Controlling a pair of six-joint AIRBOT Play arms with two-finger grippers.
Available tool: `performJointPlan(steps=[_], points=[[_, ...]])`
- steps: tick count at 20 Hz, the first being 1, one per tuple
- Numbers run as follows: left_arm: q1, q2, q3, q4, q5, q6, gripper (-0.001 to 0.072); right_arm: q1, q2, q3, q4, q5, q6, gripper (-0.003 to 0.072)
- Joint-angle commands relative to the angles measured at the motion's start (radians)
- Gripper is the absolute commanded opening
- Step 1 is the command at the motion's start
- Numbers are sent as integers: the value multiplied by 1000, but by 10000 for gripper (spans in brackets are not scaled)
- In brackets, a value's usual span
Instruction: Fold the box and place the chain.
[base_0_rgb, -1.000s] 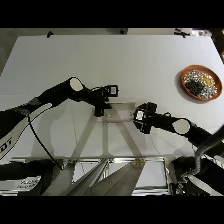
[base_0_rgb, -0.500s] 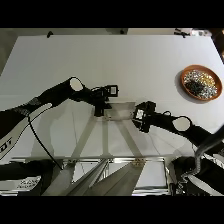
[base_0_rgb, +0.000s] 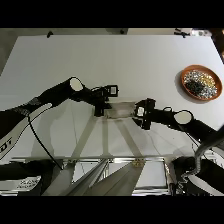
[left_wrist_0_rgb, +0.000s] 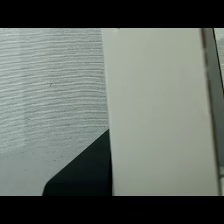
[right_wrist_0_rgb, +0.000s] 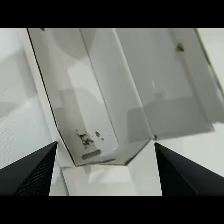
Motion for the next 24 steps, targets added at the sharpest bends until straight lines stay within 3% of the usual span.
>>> performJointPlan(steps=[1, 8, 24], points=[[0, 0, 1, 0, 0, 0, 12, -4, -74, 49, 21, 47, -32, 656], [0, 0, 1, 0, 0, 0, 12, -63, -90, 69, 13, 153, -38, 655], [0, 0, 1, 0, 0, 0, 12, -117, -90, 69, -19, 230, -25, 648]])
